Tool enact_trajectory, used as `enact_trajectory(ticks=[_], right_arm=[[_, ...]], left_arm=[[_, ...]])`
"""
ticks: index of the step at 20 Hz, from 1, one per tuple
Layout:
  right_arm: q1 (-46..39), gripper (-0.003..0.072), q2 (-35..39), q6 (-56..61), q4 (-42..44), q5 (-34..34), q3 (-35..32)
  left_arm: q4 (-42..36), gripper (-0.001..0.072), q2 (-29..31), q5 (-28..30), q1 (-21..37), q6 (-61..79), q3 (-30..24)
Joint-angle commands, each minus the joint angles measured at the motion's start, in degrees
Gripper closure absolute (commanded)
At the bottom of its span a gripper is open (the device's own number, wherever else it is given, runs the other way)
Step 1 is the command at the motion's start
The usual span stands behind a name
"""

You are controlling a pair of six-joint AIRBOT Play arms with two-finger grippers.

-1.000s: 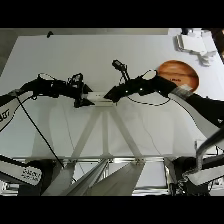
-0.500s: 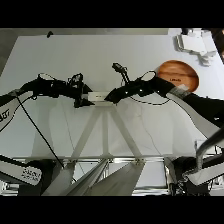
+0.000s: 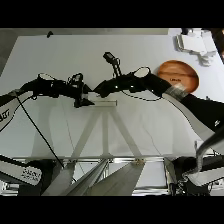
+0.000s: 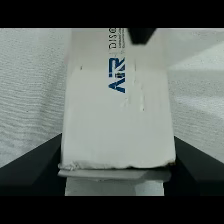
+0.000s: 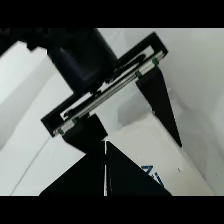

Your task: Fold the box and place the chain.

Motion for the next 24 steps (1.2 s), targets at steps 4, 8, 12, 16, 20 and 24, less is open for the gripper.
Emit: enact_trajectory(ticks=[4, 8, 12, 16, 20, 24], right_arm=[[2.5, 0.0675, -4.6, 9.9, -5.3, -2.3, 0.6], [3.2, 0.0674, -5.7, 14.7, -14.2, -1.6, 0.6], [3.1, 0.0674, -5.6, 15.0, -15.7, -1.2, 0.7], [2.4, 0.0674, -1.2, 14.8, -16.2, -3.0, 0.7], [-3.2, 0.0674, 7.9, 14.8, -19.0, -3.1, 0.7], [-12.4, 0.0674, 18.3, 21.3, -32.1, 2.0, 0.7]], left_arm=[[0.1, 0.0334, 0.0, 0.0, 0.0, 0.1, 0.0], [0.1, 0.0334, 0.0, 0.0, 0.0, 0.1, 0.0], [0.1, 0.0334, 0.0, 0.0, 0.0, 0.1, 0.0], [0.1, 0.0334, 0.0, 0.0, 0.0, 0.1, 0.0], [0.1, 0.0334, 0.0, 0.0, 0.0, 0.1, 0.0], [0.1, 0.0334, 0.0, 0.0, 0.0, 0.1, 0.0]])
